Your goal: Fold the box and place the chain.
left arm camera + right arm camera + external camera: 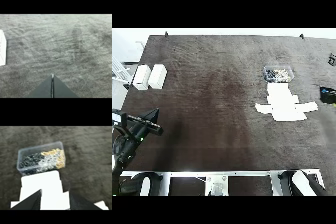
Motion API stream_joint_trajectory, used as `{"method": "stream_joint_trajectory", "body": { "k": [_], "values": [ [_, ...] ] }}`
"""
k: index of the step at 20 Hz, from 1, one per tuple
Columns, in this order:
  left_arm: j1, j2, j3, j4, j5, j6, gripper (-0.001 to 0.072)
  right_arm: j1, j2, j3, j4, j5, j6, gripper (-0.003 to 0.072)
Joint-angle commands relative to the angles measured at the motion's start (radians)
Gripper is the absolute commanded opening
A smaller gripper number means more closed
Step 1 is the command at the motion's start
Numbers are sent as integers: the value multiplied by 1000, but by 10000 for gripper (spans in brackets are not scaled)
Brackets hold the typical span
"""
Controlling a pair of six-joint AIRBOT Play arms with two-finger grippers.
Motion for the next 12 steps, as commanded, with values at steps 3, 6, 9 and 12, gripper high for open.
{"method": "stream_joint_trajectory", "body": {
  "k": [3, 6, 9, 12],
  "values": [
    [0, 1, 0, 0, 0, 0, 23, -160, -270, 283, -277, 331, 179, 493],
    [0, 1, 0, 0, 2, 0, 23, -160, -484, 515, -492, 549, 245, 498],
    [0, 1, 0, 0, 0, 0, 23, -166, -693, 750, -603, 722, 331, 499],
    [0, 1, 0, 0, 0, 0, 23, -168, -891, 985, -658, 860, 387, 513]
  ]
}}
